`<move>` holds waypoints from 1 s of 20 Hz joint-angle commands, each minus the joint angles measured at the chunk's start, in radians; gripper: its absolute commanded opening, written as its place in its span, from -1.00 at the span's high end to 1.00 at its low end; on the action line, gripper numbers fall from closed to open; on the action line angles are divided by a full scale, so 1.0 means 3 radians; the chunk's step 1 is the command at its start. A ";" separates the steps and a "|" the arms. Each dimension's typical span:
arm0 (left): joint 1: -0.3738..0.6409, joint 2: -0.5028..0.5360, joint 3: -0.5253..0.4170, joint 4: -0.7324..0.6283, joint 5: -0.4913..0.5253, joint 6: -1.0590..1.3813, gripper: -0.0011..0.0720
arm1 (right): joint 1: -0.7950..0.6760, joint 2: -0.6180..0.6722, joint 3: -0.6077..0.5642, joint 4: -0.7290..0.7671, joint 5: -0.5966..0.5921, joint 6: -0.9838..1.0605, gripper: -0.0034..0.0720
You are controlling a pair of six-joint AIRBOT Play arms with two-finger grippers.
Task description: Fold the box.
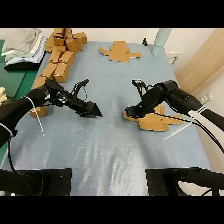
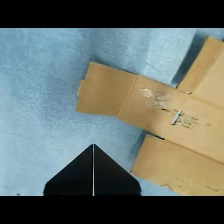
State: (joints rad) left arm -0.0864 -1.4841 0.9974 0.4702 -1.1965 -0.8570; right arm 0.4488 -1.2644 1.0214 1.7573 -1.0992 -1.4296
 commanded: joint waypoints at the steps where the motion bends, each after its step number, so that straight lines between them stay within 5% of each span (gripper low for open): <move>1: 0.0001 0.0000 0.0003 0.0000 0.0001 0.0000 -0.47 | 0.0006 -0.0003 -0.0001 0.0036 -0.0050 0.0003 0.90; 3: 0.0001 0.0000 0.0003 0.0000 0.0001 0.0000 -0.47 | 0.0006 -0.0001 -0.0001 0.0042 -0.0076 0.0008 0.88; 4: 0.0001 0.0000 0.0003 0.0000 0.0001 0.0000 -0.47 | 0.0004 -0.0001 -0.0001 0.0038 -0.0107 0.0029 0.63; 6: 0.0001 0.0000 0.0003 0.0000 0.0003 0.0000 -0.47 | -0.0036 0.0001 0.0011 -0.0042 -0.0173 0.0098 -0.63; 9: 0.0001 0.0000 0.0003 0.0000 0.0001 0.0000 -0.47 | -0.0304 0.0001 0.0188 -0.0594 -0.0585 0.0465 -0.68; 13: 0.0001 0.0000 0.0003 0.0000 0.0001 0.0000 -0.47 | -0.1253 0.0001 0.0354 -0.1134 -0.1283 0.0264 -0.68; 17: 0.0001 0.0000 0.0003 -0.0010 0.0039 0.0000 -0.47 | -0.2393 -0.0005 0.0352 -0.0932 -0.0958 -0.0366 -0.68; 20: 0.0001 0.0000 0.0003 -0.0011 0.0150 0.0000 -0.47 | -0.3112 -0.0125 0.0351 -0.0333 -0.0797 -0.0965 -0.62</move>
State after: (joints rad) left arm -0.0864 -1.4841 0.9974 0.4675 -1.1767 -0.8570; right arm -0.2829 -1.2781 1.1233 1.5261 -1.3777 -1.5414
